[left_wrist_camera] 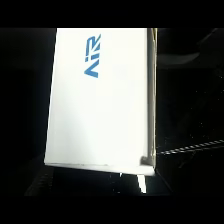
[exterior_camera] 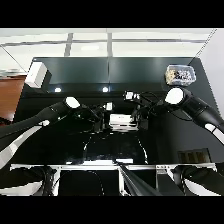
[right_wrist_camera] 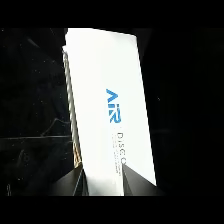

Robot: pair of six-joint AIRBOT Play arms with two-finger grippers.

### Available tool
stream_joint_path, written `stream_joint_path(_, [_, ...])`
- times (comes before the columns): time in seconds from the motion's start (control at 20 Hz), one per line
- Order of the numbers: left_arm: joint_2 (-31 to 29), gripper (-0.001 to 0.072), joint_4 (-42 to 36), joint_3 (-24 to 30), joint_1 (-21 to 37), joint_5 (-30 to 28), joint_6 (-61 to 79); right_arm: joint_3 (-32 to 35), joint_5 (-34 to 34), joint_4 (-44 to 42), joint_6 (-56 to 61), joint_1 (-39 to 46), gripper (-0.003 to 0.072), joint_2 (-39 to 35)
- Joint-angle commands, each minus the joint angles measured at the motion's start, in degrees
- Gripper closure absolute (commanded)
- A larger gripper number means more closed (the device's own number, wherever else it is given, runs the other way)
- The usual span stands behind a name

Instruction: Fold the box and place the chain.

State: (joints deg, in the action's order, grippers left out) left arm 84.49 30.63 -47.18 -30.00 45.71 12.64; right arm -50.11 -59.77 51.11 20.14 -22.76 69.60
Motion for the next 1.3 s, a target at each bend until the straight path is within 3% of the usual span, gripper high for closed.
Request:
stream_joint_path(0.0, [0.04,0.0267,-0.02,-0.04,-0.02,0.0,0.0,0.0,-1.7,0.68,0.26,-0.11,0.0406,0.02])
stream_joint_path(0.4, [0.04,0.0267,-0.02,-0.04,-0.02,0.0,-0.02,0.44,-1.62,1.42,0.46,-0.15,0.0405,0.02])
stream_joint_path(0.55, [0.04,0.0267,-0.02,-0.04,-0.02,0.0,-0.02,0.52,-1.44,1.44,0.48,-0.15,0.0317,0.02])
stream_joint_path(1.05, [0.04,0.0266,-0.02,-0.04,-0.02,0.0,-0.02,2.27,-1.66,0.17,1.03,-0.09,0.0318,-0.52])
stream_joint_path(1.25, [0.04,0.0266,-0.02,-0.04,-0.02,0.0,0.0,2.29,-1.84,-0.09,13.4,1.27,0.0319,-5.79])
